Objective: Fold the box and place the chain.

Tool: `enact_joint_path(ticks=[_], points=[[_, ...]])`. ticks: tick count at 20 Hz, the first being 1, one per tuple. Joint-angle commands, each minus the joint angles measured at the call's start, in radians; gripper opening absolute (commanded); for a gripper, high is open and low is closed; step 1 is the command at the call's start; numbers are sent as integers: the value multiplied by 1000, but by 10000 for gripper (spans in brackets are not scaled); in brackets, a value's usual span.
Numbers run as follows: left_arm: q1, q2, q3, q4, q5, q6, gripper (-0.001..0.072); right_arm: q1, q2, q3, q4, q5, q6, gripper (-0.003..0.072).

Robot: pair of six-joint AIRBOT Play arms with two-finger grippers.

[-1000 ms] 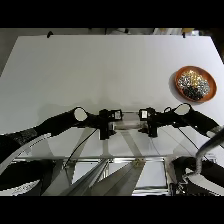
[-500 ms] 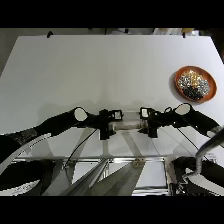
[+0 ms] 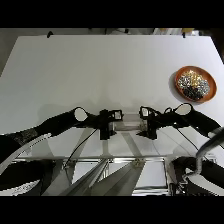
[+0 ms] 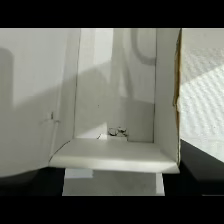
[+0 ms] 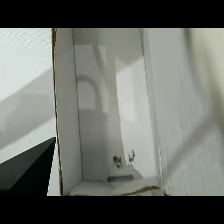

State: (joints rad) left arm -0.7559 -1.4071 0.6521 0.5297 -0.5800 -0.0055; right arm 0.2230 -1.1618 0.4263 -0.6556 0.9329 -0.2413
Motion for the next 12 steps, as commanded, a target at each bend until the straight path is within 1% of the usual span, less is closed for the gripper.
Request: enact_joint_path(ticks=[1, 4, 5, 7, 9, 10, 11, 12], points=[[0, 0, 0, 2, 0, 2, 252, -1, 55, 0, -192, 0, 169, 687], [0, 0, 0, 2, 0, 2, 252, -1, 145, 0, -338, 21, 266, 676], [0, 0, 0, 2, 0, 2, 252, -1, 186, 0, -373, 21, 286, 657], [0, 0, 0, 2, 0, 2, 252, -1, 275, 0, -424, 16, 316, 472], [0, 0, 0, 2, 0, 2, 252, -1, 364, 0, -434, 19, 322, 409], [0, 0, 0, 2, 0, 2, 252, -1, 400, 0, -417, 19, 321, 354], [0, 0, 0, 2, 0, 2, 252, -1, 428, 0, -378, 20, 321, 274], [0, 0, 0, 2, 0, 2, 252, -1, 442, 0, -322, 23, 321, 169]])
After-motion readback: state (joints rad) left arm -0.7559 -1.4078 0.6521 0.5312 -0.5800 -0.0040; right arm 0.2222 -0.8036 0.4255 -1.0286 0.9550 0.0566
